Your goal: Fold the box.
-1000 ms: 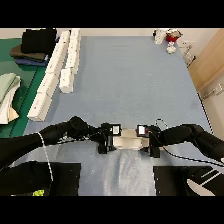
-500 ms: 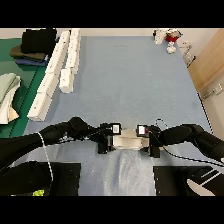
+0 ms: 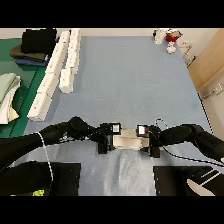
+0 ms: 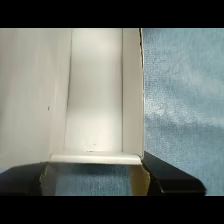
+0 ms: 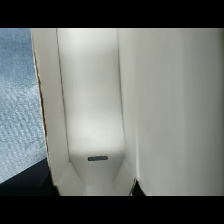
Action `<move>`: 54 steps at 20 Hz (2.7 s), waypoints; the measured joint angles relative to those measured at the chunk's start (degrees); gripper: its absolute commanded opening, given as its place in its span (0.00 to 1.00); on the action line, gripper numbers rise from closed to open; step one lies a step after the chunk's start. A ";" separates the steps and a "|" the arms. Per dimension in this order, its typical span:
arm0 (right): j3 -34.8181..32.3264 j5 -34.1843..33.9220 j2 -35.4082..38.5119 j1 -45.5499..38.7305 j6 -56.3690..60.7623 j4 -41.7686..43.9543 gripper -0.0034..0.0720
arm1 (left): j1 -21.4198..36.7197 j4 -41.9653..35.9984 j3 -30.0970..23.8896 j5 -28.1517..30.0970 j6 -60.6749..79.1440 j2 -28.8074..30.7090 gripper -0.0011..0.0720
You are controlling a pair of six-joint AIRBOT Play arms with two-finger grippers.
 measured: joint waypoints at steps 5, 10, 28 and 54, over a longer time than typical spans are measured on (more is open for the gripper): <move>0.00 0.02 0.00 0.00 -0.02 -0.02 0.73 | 0.00 -0.59 0.04 -1.11 1.40 -0.02 0.97; 0.00 0.00 0.00 0.02 -0.04 0.00 0.73 | 0.07 -0.94 0.04 -1.33 2.10 0.00 0.70; 0.00 0.02 0.00 0.02 -0.02 -0.13 0.73 | 0.04 -1.01 0.04 -1.55 2.27 0.00 0.70; 0.13 -1.18 0.00 0.09 -0.02 -1.46 1.00 | 0.00 -0.96 0.04 -1.84 2.40 -0.02 0.70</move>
